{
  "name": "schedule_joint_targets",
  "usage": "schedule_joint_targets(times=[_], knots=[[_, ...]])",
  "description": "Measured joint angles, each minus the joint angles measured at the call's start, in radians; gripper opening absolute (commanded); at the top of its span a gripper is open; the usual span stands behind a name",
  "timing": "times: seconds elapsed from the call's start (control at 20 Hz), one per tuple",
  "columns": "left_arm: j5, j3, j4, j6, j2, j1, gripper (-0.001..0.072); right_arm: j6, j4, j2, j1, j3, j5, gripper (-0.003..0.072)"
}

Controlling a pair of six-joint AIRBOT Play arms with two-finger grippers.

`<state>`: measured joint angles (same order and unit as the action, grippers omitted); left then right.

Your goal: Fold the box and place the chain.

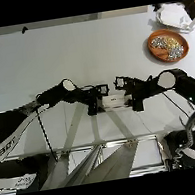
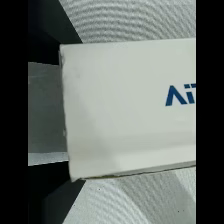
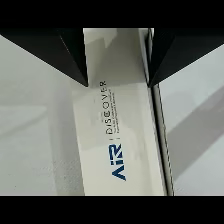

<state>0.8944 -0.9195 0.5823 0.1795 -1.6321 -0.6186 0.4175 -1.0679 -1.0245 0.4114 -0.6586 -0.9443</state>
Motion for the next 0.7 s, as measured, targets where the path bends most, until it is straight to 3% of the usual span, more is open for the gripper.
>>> schedule_joint_targets(times=[0.2,0.25,0.3,0.35,0.7], knots=[[0.0,0.0,0.0,-0.003,0.0,0.0,0.0339,-0.005,0.04,0.047,0.0,0.0,0.016,0.0416],[0.0,0.0,-0.001,-0.003,0.0,0.0,0.0339,-0.006,0.06,0.055,0.0,0.0,0.016,0.0382],[0.0,0.0,-0.001,-0.003,0.0,0.0,0.0339,-0.007,0.087,0.06,0.0,0.0,0.016,0.0146],[0.0,0.0,-0.001,-0.003,0.0,0.0,0.0339,-0.007,0.118,0.064,0.0,0.001,0.016,0.0027],[0.0,0.0,-0.002,-0.004,0.0,0.0,0.0339,-0.116,0.407,0.029,0.0,0.082,0.104,0.0012]])
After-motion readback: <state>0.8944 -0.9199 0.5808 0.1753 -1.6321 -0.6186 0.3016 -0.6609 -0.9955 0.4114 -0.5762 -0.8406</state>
